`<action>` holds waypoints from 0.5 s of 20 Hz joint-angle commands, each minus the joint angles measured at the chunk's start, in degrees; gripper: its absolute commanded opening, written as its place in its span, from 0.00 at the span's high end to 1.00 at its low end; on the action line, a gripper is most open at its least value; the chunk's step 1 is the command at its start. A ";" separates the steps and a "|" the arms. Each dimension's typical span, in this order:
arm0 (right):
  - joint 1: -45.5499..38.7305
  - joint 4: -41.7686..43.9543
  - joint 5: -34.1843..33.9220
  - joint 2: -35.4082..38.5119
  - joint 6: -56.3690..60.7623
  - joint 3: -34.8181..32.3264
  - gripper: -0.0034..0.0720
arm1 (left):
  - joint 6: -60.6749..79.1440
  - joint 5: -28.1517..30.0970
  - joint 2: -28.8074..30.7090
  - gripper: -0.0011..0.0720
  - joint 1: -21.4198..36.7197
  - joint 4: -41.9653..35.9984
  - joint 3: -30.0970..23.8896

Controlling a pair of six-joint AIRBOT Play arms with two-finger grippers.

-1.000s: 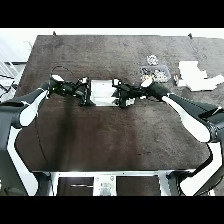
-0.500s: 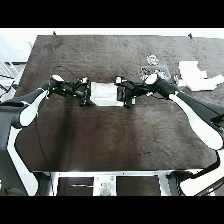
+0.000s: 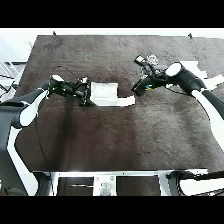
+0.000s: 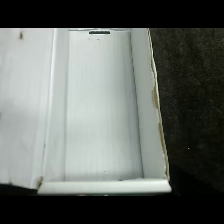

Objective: Fold the box and place the chain.

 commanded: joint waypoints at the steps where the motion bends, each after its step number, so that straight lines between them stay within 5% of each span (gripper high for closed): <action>1: -5.60 -0.63 -0.55 0.55 14.93 -1.97 0.94 | 0.02 0.00 0.02 0.33 0.00 0.02 -0.02; 5: -9.20 0.17 -0.90 -0.68 21.14 -7.23 0.94 | 0.02 0.00 0.02 0.33 0.00 0.04 -0.02; 10: -7.43 11.80 -2.03 -5.46 20.04 -8.74 0.94 | 0.02 -0.02 0.02 0.33 0.00 0.04 -0.02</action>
